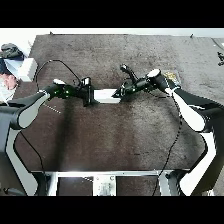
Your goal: Fold the box and place the chain.
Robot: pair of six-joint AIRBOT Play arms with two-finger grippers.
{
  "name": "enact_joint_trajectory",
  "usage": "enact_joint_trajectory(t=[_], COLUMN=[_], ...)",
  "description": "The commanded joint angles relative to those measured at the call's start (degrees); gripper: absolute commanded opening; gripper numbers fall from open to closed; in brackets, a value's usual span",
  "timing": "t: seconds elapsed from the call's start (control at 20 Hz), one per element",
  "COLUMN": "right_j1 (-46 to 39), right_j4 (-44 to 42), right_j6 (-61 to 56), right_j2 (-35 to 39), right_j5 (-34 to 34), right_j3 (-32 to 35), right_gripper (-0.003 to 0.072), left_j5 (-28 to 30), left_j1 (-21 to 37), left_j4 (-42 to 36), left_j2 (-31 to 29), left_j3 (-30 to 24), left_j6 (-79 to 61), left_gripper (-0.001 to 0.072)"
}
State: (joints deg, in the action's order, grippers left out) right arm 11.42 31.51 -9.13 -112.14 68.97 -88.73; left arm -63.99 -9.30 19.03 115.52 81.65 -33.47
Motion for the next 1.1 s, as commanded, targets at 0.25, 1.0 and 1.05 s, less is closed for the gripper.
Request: enact_joint_trajectory(t=[0.25,1.0,1.05], right_j1=[-0.6,-13.5,-14.3], right_j4=[-10.2,-5.4,-5.3], right_j6=[1.0,-10.4,-10.4], right_j2=[11.2,94.1,98.6], right_j5=[-0.5,-50.4,-51.6], right_j3=[0.3,69.9,73.8], right_gripper=[0.0010,0.0011,0.0012], left_j5=[0.0,-0.1,-0.1], left_j1=[0.1,0.1,0.1], left_j4=[0.0,0.0,0.0], left_j2=[0.0,0.0,0.0], left_j3=[0.0,0.0,0.0], left_j6=[0.0,0.0,0.0], left_gripper=[0.0418,0.0417,0.0417])
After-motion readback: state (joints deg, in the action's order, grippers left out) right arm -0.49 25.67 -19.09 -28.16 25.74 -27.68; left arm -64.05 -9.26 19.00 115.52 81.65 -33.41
